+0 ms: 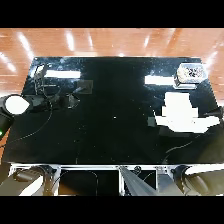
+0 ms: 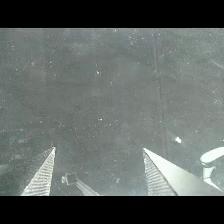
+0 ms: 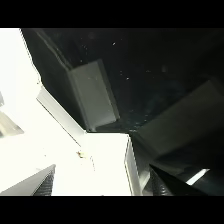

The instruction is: Fold the box and place the chain.

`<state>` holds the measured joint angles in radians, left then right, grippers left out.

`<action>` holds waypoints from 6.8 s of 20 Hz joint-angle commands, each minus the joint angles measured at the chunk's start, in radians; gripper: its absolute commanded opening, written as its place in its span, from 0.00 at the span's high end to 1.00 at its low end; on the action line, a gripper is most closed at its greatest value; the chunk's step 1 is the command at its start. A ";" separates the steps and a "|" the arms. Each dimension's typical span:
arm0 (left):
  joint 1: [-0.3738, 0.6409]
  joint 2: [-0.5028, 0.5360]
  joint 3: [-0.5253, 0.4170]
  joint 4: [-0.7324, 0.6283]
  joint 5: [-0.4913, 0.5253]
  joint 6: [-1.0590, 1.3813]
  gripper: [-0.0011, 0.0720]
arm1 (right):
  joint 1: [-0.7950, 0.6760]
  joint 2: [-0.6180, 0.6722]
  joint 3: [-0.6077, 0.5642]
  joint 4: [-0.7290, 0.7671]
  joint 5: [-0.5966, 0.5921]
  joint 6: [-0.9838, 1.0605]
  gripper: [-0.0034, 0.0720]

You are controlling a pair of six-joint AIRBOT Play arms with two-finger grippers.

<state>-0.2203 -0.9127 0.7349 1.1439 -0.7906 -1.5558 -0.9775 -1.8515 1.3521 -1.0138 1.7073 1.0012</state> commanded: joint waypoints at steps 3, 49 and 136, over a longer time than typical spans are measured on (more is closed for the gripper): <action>0.001 -0.002 0.000 0.000 0.000 0.001 0.14 | 0.039 -0.004 -0.002 -0.046 0.049 -0.041 0.91; 0.189 -0.772 0.241 -0.732 -0.576 1.017 0.14 | 1.387 0.812 -0.896 0.208 -1.083 0.252 0.90; -0.381 -0.471 0.151 -0.183 0.057 1.508 0.95 | 0.837 1.003 -0.573 -0.094 -0.594 0.240 0.15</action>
<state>-0.5873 -1.3819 0.8696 0.9424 -0.7563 -0.0956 -0.1410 -0.8486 0.7780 -1.0870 1.1011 1.2427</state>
